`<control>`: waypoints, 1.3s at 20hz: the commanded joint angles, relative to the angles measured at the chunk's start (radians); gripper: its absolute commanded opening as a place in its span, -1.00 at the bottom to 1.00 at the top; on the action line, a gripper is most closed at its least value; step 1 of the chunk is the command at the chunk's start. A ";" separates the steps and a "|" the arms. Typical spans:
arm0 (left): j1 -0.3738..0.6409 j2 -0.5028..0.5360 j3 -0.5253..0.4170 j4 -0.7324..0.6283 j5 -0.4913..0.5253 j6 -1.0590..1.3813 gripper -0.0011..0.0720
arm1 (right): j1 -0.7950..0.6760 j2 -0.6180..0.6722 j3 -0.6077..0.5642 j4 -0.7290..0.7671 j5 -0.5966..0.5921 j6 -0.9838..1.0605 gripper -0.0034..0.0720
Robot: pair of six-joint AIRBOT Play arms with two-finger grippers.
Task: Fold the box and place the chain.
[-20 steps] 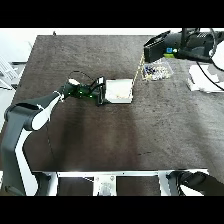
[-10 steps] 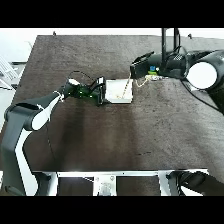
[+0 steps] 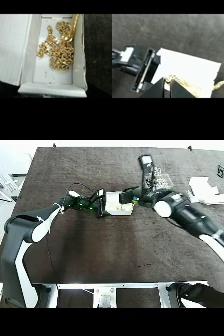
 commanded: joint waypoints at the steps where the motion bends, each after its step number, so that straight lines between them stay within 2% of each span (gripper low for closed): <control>1: 0.001 0.001 0.000 0.000 0.000 0.000 0.44 | 0.000 -0.166 -0.038 0.029 -0.179 0.027 -0.89; 3: 0.001 0.001 0.000 0.000 0.000 0.000 0.44 | -0.001 -0.267 -0.038 0.065 -0.227 0.035 -0.89; 5: 0.001 0.001 0.000 0.000 0.001 0.000 0.44 | 0.000 -0.328 -0.038 0.082 -0.221 0.034 -0.87; 6: 0.001 0.001 0.000 0.000 0.000 0.000 0.44 | -0.002 -0.333 -0.038 0.080 -0.208 0.033 -0.34; 7: 0.001 0.001 0.000 0.000 0.001 0.000 0.44 | -0.011 -0.325 -0.038 0.079 -0.205 0.026 0.61; 8: 0.001 0.001 0.000 0.000 0.001 0.000 0.44 | -0.024 -0.307 -0.038 0.078 -0.205 0.026 0.70; 13: 0.001 0.001 0.000 0.000 0.001 0.000 0.44 | -0.159 -0.150 -0.039 0.039 -0.174 -0.023 0.70; 15: 0.001 0.001 0.000 0.000 0.000 0.000 0.44 | -0.263 -0.144 -0.039 0.048 -0.153 0.029 0.67; 16: 0.001 0.001 0.000 0.000 -0.001 0.000 0.44 | -0.318 -0.163 -0.038 0.058 -0.126 0.037 0.59; 17: 0.001 0.001 0.000 0.000 -0.001 0.000 0.44 | -0.322 -0.165 -0.037 0.058 -0.123 0.037 0.59; 18: 0.001 0.001 0.000 0.000 0.005 0.000 0.44 | -0.432 -0.251 -0.006 0.106 -0.067 -0.032 0.59; 19: 0.001 0.001 0.000 0.000 0.006 0.000 0.44 | -0.464 -0.294 0.022 0.169 -0.065 -0.114 0.59; 22: 0.001 0.001 0.000 0.000 0.006 0.000 0.44 | -0.498 -0.407 0.127 0.332 -0.053 -0.344 0.60; 26: 0.001 0.001 0.000 0.000 0.006 0.000 0.44 | -0.517 -0.556 0.283 0.444 0.028 -0.502 0.60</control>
